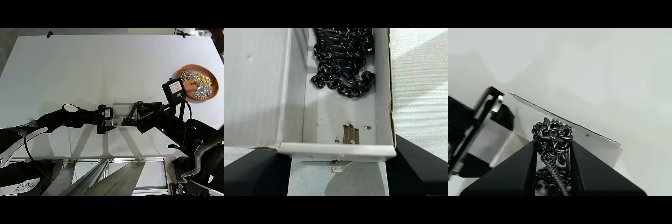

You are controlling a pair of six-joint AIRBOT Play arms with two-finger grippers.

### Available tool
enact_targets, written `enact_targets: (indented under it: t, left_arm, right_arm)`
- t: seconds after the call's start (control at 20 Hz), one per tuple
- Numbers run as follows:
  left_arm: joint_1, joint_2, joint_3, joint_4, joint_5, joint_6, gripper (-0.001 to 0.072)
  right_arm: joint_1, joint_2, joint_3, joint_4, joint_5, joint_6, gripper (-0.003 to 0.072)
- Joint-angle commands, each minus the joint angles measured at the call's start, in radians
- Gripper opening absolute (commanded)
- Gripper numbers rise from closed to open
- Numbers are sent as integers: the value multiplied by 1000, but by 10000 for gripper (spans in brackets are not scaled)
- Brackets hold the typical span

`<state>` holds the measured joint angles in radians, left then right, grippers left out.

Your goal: Fold the box and place the chain.

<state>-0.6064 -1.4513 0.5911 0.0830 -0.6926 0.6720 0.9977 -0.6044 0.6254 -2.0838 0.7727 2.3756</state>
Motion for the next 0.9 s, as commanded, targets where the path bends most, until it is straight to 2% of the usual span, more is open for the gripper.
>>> enact_targets:
  t: [0.0,0.15,0.35,0.65,0.7,0.75,0.85]
  left_arm:
    - [0,0,0,0,0,0,388]
    - [0,0,0,0,0,0,388]
    - [0,0,0,0,0,0,388]
    - [0,0,0,0,0,0,388]
    - [0,0,0,0,0,0,388]
    - [0,0,0,0,0,0,388]
    - [0,0,0,0,0,0,388]
  right_arm:
    - [-49,-36,-3,94,57,-172,9]
    - [-54,-131,-24,132,36,-229,9]
    - [-54,-244,-28,188,-90,-285,9]
    - [-54,-332,-37,208,-71,-282,26]
    - [-54,-351,-44,213,-81,-282,137]
    - [-54,-370,-45,229,-83,-283,282]
    - [-54,-377,-45,267,-80,-284,295]
